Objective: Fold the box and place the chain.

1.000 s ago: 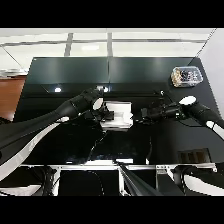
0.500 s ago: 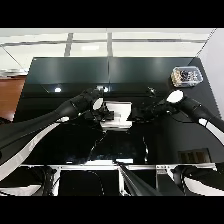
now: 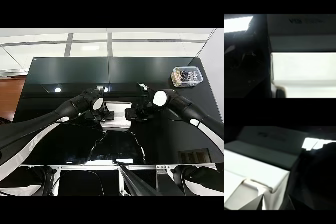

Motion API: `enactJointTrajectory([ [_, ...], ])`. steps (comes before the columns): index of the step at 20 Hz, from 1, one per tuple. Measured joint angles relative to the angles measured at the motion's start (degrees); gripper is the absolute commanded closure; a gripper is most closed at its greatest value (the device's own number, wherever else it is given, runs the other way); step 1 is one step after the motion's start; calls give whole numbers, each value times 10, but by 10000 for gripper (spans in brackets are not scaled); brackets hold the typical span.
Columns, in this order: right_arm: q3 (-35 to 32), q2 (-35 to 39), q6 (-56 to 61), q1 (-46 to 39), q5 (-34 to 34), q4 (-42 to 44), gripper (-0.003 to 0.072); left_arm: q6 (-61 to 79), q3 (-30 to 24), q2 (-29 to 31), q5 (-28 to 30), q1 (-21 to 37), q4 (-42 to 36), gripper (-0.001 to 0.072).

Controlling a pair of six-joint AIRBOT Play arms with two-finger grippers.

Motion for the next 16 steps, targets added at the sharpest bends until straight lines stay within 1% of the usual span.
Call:
enactJointTrajectory([
  [4, 43, -28, 76, 44, 29, -86, 347, 0, 0, 0, 0, 0, 0, 682],
  [7, 67, -49, 130, 68, 43, -134, 347, 0, 0, 0, 0, 0, 0, 682],
  [10, 77, -67, 169, 79, 55, -157, 347, 0, 0, 0, -1, 0, 0, 683],
  [15, 83, -84, 208, 83, 76, -169, 347, 0, 0, 0, -1, 0, 0, 682],
  [16, 84, -86, 212, 84, 78, -171, 382, 0, 0, 0, 0, 0, 0, 682],
])
